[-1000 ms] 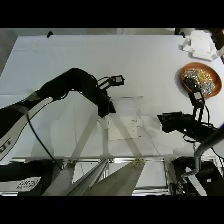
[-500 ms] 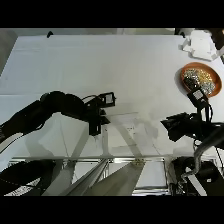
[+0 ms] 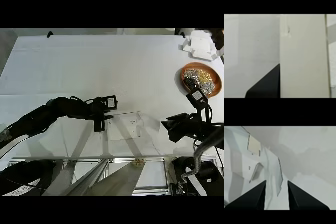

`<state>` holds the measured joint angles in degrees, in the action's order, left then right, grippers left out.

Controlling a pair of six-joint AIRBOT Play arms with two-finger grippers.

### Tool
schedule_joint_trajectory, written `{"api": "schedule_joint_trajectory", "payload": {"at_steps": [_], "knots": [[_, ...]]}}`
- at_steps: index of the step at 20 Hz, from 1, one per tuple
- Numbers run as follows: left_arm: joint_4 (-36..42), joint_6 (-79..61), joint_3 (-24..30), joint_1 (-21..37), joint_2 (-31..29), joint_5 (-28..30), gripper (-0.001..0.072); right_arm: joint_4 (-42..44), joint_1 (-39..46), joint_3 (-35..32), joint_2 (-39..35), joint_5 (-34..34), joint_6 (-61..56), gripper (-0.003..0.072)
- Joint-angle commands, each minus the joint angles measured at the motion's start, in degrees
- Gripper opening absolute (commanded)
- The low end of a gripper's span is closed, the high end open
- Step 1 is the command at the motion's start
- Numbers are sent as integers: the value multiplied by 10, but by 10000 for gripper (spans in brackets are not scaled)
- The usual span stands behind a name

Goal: Fold the box and place the chain.

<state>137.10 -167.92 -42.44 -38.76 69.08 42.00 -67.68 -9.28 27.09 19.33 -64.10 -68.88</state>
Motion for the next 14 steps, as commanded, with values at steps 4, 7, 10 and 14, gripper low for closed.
{"api": "schedule_joint_trajectory", "payload": {"at_steps": [4,7,10,14], "knots": [[-28,-16,-54,-28,66,49,0,0,0,0,0,7,4,271],[-30,-16,-116,-23,105,60,0,0,0,0,0,6,4,271],[-17,-16,-127,-15,126,63,2,0,0,0,0,6,4,271],[-16,-16,-127,-8,141,75,2,0,0,0,0,7,4,271]]}}
